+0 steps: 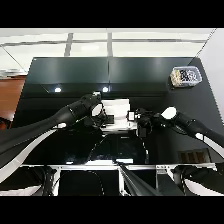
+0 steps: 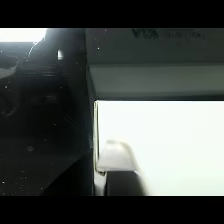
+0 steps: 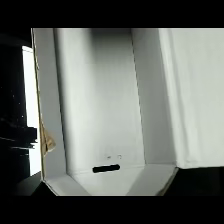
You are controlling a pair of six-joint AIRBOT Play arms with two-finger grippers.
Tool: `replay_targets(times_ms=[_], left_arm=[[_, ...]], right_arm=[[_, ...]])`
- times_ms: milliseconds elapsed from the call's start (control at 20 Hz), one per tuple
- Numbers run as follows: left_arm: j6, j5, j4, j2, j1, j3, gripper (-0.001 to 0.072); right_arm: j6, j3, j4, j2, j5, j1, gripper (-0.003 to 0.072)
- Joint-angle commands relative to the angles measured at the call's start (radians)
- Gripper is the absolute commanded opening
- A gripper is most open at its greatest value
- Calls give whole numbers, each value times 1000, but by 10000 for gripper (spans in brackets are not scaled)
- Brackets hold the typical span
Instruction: Fold the box and place the chain.
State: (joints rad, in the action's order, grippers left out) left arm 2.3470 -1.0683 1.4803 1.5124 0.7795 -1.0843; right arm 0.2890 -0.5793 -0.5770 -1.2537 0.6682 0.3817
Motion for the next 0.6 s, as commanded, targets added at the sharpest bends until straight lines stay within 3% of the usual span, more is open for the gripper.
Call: replay_targets(times_ms=[0, 300, 400, 550], left_arm=[[-32, -10, 4, 0, -1, -1, 29], [-37, -11, 3, 0, -1, -1, 29], [-40, -11, 3, 0, -1, -1, 29], [-40, -11, 3, 0, -1, -1, 30]], right_arm=[[-53, -1, -72, 74, 37, 1, 658], [-49, -1, -97, 108, 61, 1, 655], [-50, -1, -116, 108, 62, 1, 488], [-50, -1, -116, 108, 62, 1, 459]])
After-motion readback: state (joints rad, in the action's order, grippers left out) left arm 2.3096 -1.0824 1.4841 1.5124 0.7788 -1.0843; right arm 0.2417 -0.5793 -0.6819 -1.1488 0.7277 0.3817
